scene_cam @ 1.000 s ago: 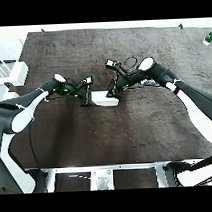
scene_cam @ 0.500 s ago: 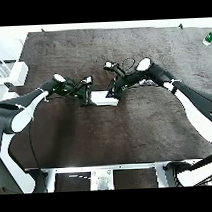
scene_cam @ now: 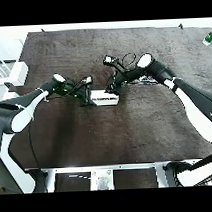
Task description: Fold the box and place the chain.
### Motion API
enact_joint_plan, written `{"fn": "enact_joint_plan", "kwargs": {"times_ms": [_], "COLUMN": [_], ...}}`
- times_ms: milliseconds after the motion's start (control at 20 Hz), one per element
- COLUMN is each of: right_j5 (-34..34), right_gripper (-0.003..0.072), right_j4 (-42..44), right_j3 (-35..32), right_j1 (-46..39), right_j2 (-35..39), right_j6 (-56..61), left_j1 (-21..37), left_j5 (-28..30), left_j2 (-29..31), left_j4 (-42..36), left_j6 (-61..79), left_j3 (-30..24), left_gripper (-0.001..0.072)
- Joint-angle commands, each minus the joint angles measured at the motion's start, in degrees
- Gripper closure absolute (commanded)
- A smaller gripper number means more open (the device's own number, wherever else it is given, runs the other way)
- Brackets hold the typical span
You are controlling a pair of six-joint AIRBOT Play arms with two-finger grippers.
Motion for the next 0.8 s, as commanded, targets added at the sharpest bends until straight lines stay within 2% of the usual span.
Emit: {"fn": "enact_joint_plan", "kwargs": {"times_ms": [0,750], "right_j5": [-1.0,-3.4], "right_gripper": [0.0261,0.0262], "right_j4": [-0.8,-1.9], "right_j3": [0.1,0.0], "right_j1": [0.3,0.9], "right_j2": [-0.8,-1.1], "right_j6": [0.1,2.7], "left_j1": [0.0,0.0], "left_j5": [-0.1,-0.1], "left_j2": [0.0,0.0], "left_j4": [0.0,0.0], "left_j6": [0.1,0.1], "left_j3": [0.0,0.0], "left_gripper": [0.0227,0.0227]}}
